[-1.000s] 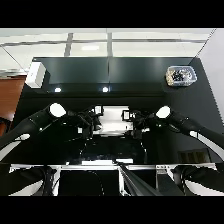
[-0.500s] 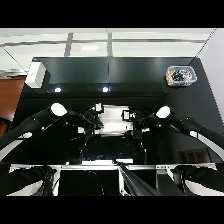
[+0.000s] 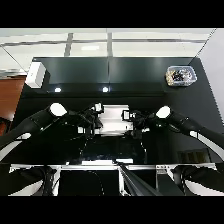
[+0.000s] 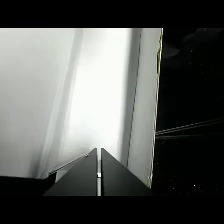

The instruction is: Fold the box and place the chain.

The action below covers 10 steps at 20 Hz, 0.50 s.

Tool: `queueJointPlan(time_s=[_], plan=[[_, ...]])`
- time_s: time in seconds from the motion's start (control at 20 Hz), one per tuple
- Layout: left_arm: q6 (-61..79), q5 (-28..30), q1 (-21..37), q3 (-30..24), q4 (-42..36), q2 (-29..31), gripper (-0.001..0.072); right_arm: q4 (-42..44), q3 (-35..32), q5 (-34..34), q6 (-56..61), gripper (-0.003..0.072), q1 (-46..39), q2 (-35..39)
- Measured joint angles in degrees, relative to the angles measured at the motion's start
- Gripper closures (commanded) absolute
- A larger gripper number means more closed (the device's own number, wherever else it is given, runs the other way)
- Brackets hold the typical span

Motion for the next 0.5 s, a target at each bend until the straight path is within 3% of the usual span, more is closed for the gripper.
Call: queueJointPlan(time_s=[0.2, 0.5], plan=[[-14.3, -1.9, 4.2, 0.3, 9.0, 6.0, 0.0681, 0.0, 0.0, 0.0, 0.0, 0.062, 0.0, 0.0], [-41.3, -11.5, 19.6, 0.3, 19.6, 11.2, 0.0681, 0.0, 0.0, 0.0, 0.0, 0.062, 0.0, 0.0]])
